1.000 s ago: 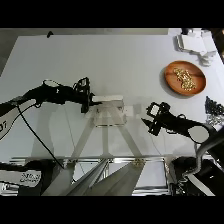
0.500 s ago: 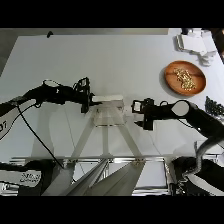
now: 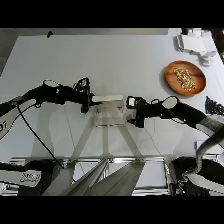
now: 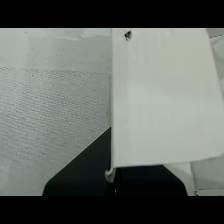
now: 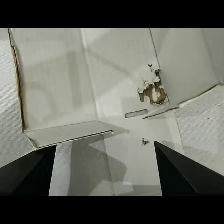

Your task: Fold the box and place the chain.

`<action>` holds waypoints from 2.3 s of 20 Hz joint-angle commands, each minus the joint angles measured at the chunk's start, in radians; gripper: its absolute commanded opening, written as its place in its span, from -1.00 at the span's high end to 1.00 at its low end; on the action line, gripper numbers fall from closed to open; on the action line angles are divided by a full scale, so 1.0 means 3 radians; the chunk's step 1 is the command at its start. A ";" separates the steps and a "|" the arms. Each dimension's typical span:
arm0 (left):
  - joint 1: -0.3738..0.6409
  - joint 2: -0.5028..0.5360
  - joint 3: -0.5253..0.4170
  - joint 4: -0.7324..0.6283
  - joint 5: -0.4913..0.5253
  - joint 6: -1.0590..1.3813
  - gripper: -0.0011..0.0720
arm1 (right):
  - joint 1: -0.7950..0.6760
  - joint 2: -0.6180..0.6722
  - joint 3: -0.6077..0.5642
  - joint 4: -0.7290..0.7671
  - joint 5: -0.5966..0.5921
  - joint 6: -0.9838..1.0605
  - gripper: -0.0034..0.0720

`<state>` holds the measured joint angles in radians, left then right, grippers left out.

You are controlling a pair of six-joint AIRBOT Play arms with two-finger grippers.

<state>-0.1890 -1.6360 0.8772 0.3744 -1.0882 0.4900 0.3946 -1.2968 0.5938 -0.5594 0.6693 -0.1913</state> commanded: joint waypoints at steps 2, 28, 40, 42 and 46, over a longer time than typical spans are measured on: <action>0.0001 -0.0003 -0.0001 0.0000 0.0000 0.0000 0.94 | 0.0047 -0.0109 0.0004 0.0137 -0.0140 -0.0097 -1.00; 0.0001 -0.0003 -0.0001 0.0000 0.0001 0.0000 0.94 | 0.0006 -0.0170 0.0375 0.0058 -0.0024 0.0221 -0.99; 0.0001 -0.0003 -0.0001 0.0000 0.0000 0.0000 0.94 | -0.0181 -0.0819 0.0802 0.0249 0.0554 -0.0617 -0.94; 0.0001 -0.0003 -0.0001 0.0000 0.0000 0.0000 0.94 | -0.0181 -0.0961 0.0805 0.0426 0.0631 -0.0722 -0.91; 0.0001 -0.0003 -0.0001 0.0000 0.0001 0.0000 0.94 | -0.0173 -0.1088 0.0825 0.0919 0.0729 -0.1063 -0.86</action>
<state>-0.1890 -1.6363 0.8768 0.3748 -1.0882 0.4896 0.3420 -1.5948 0.8352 -0.3729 0.8600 -0.4450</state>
